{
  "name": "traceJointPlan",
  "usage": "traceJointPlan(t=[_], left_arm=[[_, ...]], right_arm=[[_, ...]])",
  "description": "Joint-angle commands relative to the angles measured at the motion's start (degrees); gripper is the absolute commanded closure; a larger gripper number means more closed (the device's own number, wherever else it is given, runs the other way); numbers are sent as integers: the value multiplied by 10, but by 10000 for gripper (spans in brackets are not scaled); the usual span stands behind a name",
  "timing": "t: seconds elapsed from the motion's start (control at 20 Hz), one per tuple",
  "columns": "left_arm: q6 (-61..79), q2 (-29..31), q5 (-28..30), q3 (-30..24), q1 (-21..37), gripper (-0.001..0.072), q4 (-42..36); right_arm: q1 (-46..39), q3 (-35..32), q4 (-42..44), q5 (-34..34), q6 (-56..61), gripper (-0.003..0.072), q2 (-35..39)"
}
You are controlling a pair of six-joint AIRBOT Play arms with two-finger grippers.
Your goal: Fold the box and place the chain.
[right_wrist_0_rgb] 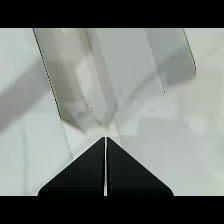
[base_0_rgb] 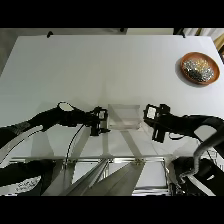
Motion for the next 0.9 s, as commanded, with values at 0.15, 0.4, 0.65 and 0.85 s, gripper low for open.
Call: traceJointPlan(t=[0.15,0.4,0.65,0.85], left_arm=[[0,0,-2,0,0,497,0],[0,0,-2,0,0,497,0],[0,0,-2,0,0,497,0],[0,0,-2,0,0,497,0]], right_arm=[[-56,-52,-11,-37,-115,674,-30],[-79,-58,109,-47,-464,461,-177],[-95,-58,146,-50,-486,258,-200],[-95,-58,224,-93,-498,295,-210]])
